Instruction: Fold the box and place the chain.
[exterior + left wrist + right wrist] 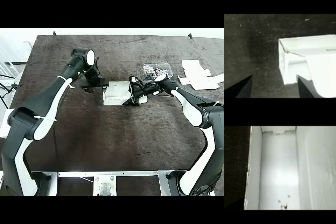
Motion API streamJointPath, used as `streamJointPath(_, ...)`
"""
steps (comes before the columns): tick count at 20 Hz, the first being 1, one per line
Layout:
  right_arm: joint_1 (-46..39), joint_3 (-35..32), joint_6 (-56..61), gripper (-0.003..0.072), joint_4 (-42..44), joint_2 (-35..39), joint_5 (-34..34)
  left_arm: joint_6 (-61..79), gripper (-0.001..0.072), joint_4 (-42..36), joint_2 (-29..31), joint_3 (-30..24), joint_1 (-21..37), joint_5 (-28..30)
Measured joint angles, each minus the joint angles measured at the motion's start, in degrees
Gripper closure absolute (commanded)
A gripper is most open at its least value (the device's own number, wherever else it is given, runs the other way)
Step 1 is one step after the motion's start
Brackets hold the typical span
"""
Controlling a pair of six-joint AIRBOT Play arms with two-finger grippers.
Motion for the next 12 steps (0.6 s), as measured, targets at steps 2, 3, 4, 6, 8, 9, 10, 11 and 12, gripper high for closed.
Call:
streamJointPath(2,0.0,0.0,0.02,0.01,0.0,-0.02,0.0,4.74,0.0055,-0.28,2.12,0.0,0.59,-0.68)
streamJointPath(3,0.0,0.0,0.02,0.01,-0.02,-0.02,0.0,7.43,0.0055,-0.59,3.21,0.02,0.81,-0.76)
streamJointPath(4,0.0,0.0,0.02,0.01,0.0,0.0,0.0,10.45,0.0056,-0.5,3.89,-0.15,1.07,-0.85)
streamJointPath(6,0.0,0.0,0.02,0.01,0.0,-0.02,0.02,16.37,0.0065,-0.2,6.6,-0.17,1.55,-0.26)
streamJointPath(8,0.0,0.0,0.02,0.01,0.0,-0.02,0.02,22.12,0.0065,-0.24,8.59,-0.55,1.57,1.25)
streamJointPath(9,0.02,0.0,0.02,0.01,0.0,-0.02,0.02,25.05,0.0066,-0.26,9.77,-0.81,1.62,2.36)
streamJointPath(10,0.0,0.0,0.02,0.01,-0.02,0.0,0.02,27.69,0.0071,-0.28,11.5,-1.03,1.7,3.85)
streamJointPath(11,0.0,0.0,0.02,0.01,-0.02,-0.02,0.0,30.51,0.0223,-0.55,12.66,-1.46,1.81,5.33)
streamJointPath(12,0.02,0.0,0.02,0.01,0.0,0.0,0.02,33.2,0.0342,-0.59,13.05,-2.1,1.79,6.25)
